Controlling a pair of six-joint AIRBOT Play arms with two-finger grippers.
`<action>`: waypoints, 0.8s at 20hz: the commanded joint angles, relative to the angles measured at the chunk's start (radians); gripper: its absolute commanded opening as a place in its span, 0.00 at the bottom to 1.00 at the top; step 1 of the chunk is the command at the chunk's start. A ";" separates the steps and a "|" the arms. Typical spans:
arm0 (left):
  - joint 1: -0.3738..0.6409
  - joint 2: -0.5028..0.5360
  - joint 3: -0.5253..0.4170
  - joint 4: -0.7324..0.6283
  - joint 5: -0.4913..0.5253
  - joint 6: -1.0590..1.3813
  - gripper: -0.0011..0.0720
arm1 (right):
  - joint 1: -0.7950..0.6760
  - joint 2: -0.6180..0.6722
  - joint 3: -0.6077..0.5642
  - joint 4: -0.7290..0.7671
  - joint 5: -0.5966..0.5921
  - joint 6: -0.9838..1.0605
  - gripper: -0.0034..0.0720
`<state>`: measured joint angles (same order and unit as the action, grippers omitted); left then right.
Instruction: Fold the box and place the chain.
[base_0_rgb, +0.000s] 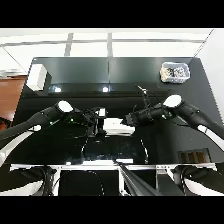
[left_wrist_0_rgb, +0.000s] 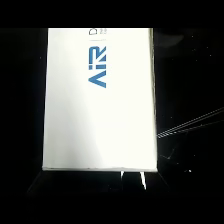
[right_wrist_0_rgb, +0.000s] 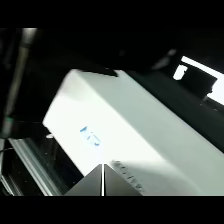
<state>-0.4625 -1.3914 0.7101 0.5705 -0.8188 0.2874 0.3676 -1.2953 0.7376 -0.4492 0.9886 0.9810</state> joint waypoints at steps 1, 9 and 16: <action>0.000 -0.001 0.001 -0.003 0.000 0.000 0.56 | 0.002 -0.066 -0.016 -0.037 -0.030 0.040 0.06; 0.000 -0.001 0.001 -0.006 0.000 0.000 0.56 | -0.007 -0.027 -0.003 -0.079 0.027 0.028 0.06; 0.002 0.000 0.005 -0.006 0.008 -0.006 0.56 | -0.253 0.215 0.088 -0.156 0.183 0.026 0.06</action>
